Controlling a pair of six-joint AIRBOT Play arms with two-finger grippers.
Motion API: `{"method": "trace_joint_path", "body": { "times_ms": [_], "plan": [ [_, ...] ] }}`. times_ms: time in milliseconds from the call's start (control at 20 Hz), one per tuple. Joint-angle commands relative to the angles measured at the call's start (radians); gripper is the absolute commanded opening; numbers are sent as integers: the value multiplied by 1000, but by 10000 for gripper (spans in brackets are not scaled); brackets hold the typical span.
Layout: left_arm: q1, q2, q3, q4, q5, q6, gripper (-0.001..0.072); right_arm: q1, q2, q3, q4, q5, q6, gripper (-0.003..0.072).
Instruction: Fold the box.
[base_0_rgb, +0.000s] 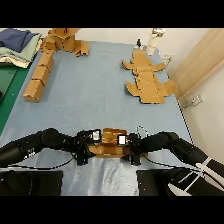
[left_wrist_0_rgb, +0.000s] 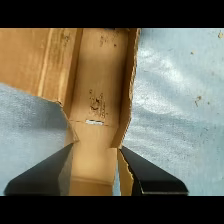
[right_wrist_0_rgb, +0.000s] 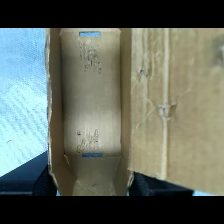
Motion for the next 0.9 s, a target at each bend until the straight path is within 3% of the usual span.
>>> {"method": "trace_joint_path", "body": {
  "times_ms": [0,250,350,750,800,850],
  "plan": [
    [-4,-2,7,-26,17,20,399,0,-1,0,0,0,0,499],
    [-34,-30,19,-58,31,20,397,0,-1,0,0,0,0,499],
    [-44,-35,19,-64,35,23,120,0,-1,0,0,0,0,500],
    [-123,-74,25,-71,183,50,119,0,-1,0,0,0,0,500],
    [-134,-77,27,-71,196,49,38,0,-1,0,0,0,0,499],
    [-143,-77,29,-72,218,49,13,0,-1,0,0,0,0,499]
  ]
}}
